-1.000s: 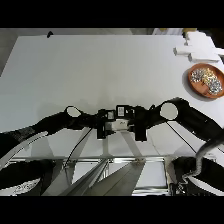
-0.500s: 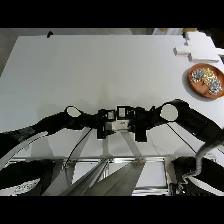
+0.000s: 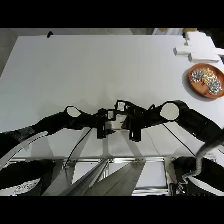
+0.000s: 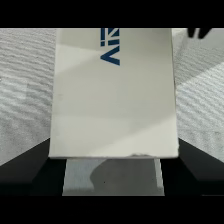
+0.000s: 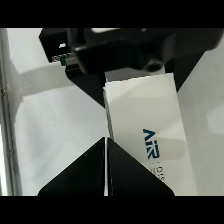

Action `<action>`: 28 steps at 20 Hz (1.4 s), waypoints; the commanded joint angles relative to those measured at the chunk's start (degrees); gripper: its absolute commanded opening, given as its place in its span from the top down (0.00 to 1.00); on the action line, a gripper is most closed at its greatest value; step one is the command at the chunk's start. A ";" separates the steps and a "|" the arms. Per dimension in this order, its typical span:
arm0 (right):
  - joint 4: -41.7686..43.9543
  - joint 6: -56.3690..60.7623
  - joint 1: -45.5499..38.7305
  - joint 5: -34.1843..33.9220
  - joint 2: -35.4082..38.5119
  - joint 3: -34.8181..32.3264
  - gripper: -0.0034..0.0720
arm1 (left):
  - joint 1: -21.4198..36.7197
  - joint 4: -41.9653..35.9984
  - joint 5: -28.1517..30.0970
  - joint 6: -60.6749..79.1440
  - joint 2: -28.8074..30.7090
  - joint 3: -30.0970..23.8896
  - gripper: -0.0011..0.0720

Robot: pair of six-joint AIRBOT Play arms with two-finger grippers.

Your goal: Fold the box and place the chain.

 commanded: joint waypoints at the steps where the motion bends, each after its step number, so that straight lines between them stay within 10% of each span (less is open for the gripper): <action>1: -4.61 6.45 -0.48 -2.27 -0.46 -0.02 0.93 | -0.02 0.07 -0.17 0.13 0.00 -0.02 0.76; 28: -5.07 6.05 -2.82 -2.01 -1.77 -5.07 0.93 | -0.02 0.07 -0.17 0.13 0.00 -0.02 0.76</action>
